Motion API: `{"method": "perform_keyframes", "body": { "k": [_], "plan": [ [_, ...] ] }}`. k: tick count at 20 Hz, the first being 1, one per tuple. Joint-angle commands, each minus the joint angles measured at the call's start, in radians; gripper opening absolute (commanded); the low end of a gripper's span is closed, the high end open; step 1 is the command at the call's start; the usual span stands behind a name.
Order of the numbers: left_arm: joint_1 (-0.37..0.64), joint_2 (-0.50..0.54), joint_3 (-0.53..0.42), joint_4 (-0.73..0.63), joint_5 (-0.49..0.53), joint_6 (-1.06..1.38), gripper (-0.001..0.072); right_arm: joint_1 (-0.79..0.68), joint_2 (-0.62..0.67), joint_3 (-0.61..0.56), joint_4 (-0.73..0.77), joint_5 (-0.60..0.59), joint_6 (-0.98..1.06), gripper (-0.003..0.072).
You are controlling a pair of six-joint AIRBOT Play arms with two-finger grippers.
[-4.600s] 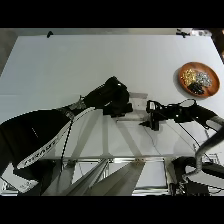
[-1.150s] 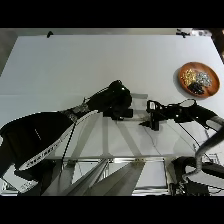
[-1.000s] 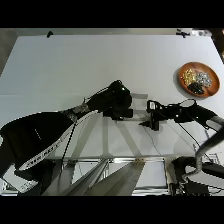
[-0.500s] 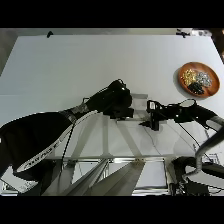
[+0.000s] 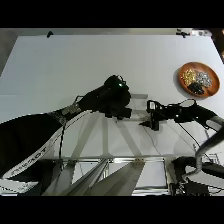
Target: Fold the box and place the chain.
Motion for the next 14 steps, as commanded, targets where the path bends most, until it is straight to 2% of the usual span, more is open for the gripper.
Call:
{"method": "perform_keyframes", "body": {
  "k": [1,7,10,11,12,14],
  "plan": [
    [0.027,0.042,0.0,0.026,0.075,0.094,0.0288,0.0,0.0,0.0,0.0,0.0,0.0,0.0412],
    [0.111,0.227,0.0,-0.048,-0.114,0.223,0.0307,0.0,0.0,0.0,0.0,0.0,0.0,0.0412],
    [0.158,0.266,0.0,-0.071,-0.121,0.215,0.0308,0.0,0.0,0.0,0.0,0.0,0.0,0.0412],
    [0.169,0.259,0.0,-0.117,-0.119,0.217,0.0337,0.0,0.0,0.0,0.0,0.0,0.0,0.0412],
    [0.173,0.246,0.0,-0.173,-0.123,0.237,0.04,0.0,0.0,0.0,0.0,0.0,0.0,0.0412],
    [0.164,0.196,0.0,-0.21,-0.115,0.229,0.0488,0.0,0.0,0.0,0.0,0.001,0.0,0.0412]
  ]
}}
